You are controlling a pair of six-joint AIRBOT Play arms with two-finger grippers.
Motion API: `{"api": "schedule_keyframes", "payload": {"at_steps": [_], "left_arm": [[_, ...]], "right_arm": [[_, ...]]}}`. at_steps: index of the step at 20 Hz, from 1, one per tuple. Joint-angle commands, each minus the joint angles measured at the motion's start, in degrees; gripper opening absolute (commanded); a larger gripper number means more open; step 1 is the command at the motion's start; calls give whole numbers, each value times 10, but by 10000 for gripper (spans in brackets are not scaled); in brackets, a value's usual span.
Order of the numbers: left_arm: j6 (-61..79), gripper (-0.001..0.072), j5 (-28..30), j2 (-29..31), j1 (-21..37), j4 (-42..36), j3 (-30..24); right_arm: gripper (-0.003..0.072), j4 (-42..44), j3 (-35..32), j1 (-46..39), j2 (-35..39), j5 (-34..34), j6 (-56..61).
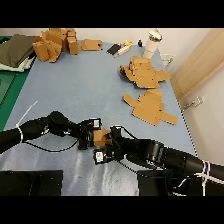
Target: Fold the box.
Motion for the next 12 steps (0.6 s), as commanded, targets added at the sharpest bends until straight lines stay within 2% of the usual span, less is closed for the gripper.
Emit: {"api": "schedule_keyframes", "payload": {"at_steps": [1, 3, 12], "left_arm": [[0, 453, 0, 0, 0, 0, 0], [0, 452, 0, 0, 0, 0, 0], [0, 453, 0, 0, 0, 0, 0]], "right_arm": [[419, -28, 2, 1, -3, 4, 9], [393, -35, 8, 1, -2, 0, 13], [377, -43, 26, 14, 26, -25, 13]]}}
